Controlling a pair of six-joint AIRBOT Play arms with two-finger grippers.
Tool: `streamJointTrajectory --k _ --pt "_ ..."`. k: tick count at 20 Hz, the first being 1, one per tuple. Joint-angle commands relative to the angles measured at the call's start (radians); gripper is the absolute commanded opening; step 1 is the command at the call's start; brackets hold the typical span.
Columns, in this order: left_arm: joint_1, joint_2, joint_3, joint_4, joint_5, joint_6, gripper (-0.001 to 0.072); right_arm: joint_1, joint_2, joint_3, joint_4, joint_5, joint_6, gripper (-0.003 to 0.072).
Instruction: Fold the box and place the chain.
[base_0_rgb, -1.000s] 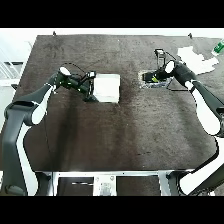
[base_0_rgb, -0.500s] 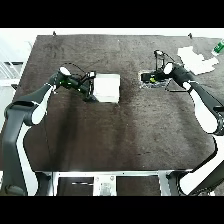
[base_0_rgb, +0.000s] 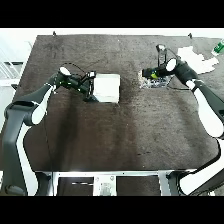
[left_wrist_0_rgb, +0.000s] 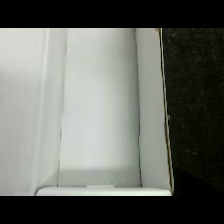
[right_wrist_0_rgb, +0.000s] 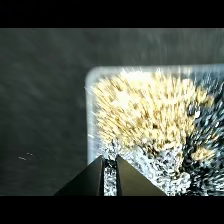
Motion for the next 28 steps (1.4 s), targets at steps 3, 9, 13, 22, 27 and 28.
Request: streamJointTrajectory --k 3,9,13,22,27,28 --pt "0.000 0.000 0.001 0.000 0.000 0.000 0.0344 0.004 0.215 0.002 -0.003 0.032 -0.043 0.0011" --pt "0.000 0.000 0.001 0.000 0.000 0.000 0.0344 0.024 0.413 0.002 -0.007 0.025 -0.098 0.0010" --pt "0.000 0.000 0.001 0.000 0.000 0.000 0.0344 0.035 0.480 0.002 -0.003 0.023 -0.122 0.0010" --pt "0.000 0.000 0.001 0.000 0.000 0.000 0.0344 0.201 0.501 0.001 -0.003 0.049 -0.210 0.0008" --pt "0.000 0.000 0.001 0.000 0.000 0.000 0.0344 0.301 0.499 -0.008 -0.003 0.048 -0.227 0.0008" --pt "0.000 0.000 0.001 0.000 0.000 0.000 0.0344 0.319 0.494 -0.013 -0.003 0.048 -0.227 0.0008"
